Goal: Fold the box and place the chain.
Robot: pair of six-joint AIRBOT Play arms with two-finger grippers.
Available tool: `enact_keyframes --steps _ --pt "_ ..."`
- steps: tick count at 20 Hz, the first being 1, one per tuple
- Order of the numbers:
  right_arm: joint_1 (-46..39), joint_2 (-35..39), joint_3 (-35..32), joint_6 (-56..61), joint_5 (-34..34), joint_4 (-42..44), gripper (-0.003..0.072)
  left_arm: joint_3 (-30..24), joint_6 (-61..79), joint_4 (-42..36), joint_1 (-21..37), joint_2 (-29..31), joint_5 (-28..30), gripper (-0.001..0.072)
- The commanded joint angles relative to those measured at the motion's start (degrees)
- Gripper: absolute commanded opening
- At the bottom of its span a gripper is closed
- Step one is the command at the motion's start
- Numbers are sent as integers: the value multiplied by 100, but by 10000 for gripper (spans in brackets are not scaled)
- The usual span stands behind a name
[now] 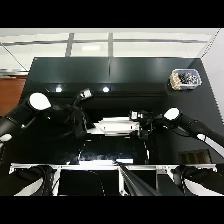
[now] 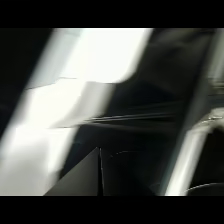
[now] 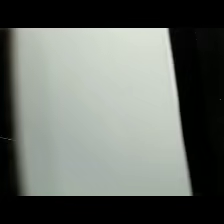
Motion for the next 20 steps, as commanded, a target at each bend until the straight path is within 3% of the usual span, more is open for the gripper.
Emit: enact_keyframes --steps 1,4,8,12,20 --pt "2 -2 -4 0 0 -9 468 -590 -28 -1565 -586 72 621 30" --pt "2 -2 -4 0 0 -7 468 -852 885 -3171 -734 48 2420 31" --pt "15 -2 -4 2 -2 -2 468 -835 1650 -3611 -640 -304 4017 31" --pt "13 -2 -4 2 0 -7 468 -612 1735 -2986 -640 -914 3528 31" --pt "13 -2 -4 2 0 -7 468 -581 1696 -2787 -632 -1405 3101 31"
